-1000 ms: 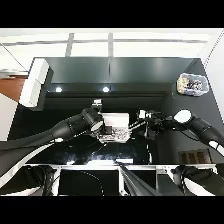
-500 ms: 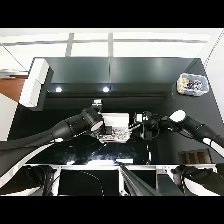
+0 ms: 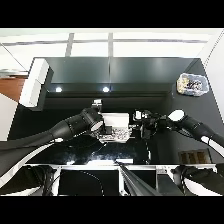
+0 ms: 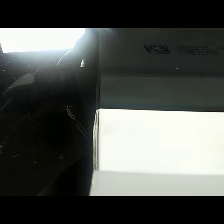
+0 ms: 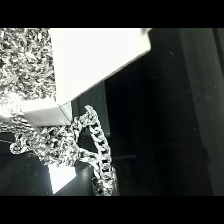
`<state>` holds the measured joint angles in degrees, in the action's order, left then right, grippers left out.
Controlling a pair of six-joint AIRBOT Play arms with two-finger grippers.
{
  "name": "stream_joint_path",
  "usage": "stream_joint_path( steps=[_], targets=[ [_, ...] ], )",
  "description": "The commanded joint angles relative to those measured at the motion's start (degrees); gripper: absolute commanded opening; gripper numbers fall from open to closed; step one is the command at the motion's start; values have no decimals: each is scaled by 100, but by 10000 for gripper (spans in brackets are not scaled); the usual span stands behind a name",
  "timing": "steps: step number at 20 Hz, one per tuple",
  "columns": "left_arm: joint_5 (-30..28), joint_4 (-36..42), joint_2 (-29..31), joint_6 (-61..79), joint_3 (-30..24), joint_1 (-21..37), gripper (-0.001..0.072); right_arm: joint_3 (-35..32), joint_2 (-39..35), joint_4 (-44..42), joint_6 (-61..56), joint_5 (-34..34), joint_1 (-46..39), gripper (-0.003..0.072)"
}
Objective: Fold the box and place the chain.
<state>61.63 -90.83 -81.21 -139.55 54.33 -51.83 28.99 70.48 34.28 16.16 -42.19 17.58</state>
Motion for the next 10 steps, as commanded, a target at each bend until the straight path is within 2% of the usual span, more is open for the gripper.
stream_joint_path(
  steps=[1,3,7,10],
  targets=[
    [4,0,2,2,-4,0,31,7,7,24,-138,-4,4,116],
    [7,0,2,2,-4,0,30,7,-59,28,-549,-22,4,40],
    [7,0,2,2,-4,0,30,9,-688,157,-1674,-179,0,39],
    [4,0,2,2,-4,0,31,177,-1556,1001,-3121,-726,-24,39]
  ],
)
